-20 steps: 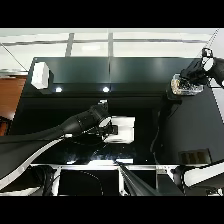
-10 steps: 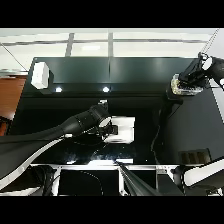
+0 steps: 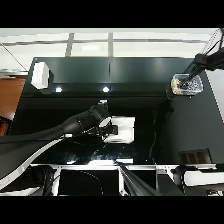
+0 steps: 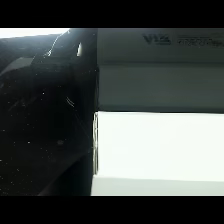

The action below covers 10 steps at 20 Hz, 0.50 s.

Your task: Fold the box and place the chain.

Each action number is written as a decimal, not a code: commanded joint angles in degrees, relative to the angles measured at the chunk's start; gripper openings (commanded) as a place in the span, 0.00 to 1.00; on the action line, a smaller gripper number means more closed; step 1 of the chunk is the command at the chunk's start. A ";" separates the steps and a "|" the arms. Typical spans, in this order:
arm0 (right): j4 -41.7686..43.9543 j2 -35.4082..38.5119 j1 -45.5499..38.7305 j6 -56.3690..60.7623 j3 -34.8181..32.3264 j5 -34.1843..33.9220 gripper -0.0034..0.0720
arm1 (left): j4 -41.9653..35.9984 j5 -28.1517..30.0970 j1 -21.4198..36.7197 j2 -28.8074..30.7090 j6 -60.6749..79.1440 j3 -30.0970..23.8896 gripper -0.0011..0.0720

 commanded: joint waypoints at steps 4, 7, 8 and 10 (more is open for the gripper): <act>6.73 16.76 0.00 -5.31 0.39 3.89 0.10 | 0.00 0.07 0.02 -0.02 0.02 0.02 0.05; 10.10 24.33 0.02 -6.23 0.39 6.08 0.10 | 0.00 0.07 0.02 -0.02 0.02 0.02 0.05; 11.67 26.82 0.04 -6.29 0.37 7.80 0.10 | 0.00 0.07 0.02 -0.02 0.02 0.02 0.05; 13.73 31.28 1.90 -7.52 -0.13 10.58 0.10 | -0.02 0.04 0.02 -0.02 0.02 0.02 0.05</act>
